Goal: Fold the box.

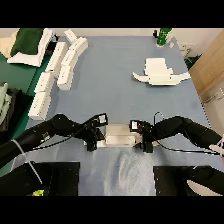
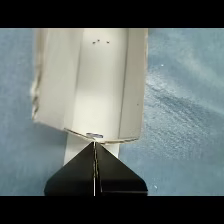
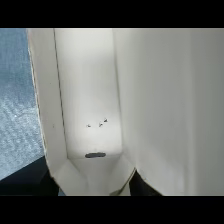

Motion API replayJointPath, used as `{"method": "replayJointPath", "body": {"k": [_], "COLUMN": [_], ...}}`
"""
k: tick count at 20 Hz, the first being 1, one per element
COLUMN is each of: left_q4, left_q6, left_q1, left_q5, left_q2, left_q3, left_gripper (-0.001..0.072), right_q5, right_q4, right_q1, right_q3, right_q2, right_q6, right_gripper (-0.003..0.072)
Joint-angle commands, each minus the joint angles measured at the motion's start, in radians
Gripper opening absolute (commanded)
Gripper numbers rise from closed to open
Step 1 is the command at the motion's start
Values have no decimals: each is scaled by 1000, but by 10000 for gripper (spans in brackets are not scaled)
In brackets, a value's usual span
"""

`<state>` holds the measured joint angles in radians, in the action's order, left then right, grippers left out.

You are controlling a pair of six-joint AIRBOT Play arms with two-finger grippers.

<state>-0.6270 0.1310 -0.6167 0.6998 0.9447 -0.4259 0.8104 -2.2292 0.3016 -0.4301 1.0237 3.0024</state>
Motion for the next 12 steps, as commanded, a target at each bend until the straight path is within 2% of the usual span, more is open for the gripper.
{"method": "replayJointPath", "body": {"k": [1, 4, 7, 9, 12], "left_q4": [-136, -158, -388, -442, -332], "left_q6": [229, 530, 1106, 1180, 1193], "left_q1": [103, 226, 354, 431, 455], "left_q5": [50, 131, 231, 332, 383], "left_q2": [-121, -201, -229, -228, -188], "left_q3": [0, 0, 0, 8, 59], "left_gripper": [18, 17, 17, 17, 17], "right_q5": [-1, -1, -1, -1, -1], "right_q4": [0, 0, 0, 0, 0], "right_q1": [0, 0, 0, 0, 0], "right_q3": [-1, -1, -1, -1, -1], "right_q2": [-1, -1, -1, -1, -1], "right_q6": [1, 1, 1, 1, 1], "right_gripper": [509, 508, 509, 509, 509]}}
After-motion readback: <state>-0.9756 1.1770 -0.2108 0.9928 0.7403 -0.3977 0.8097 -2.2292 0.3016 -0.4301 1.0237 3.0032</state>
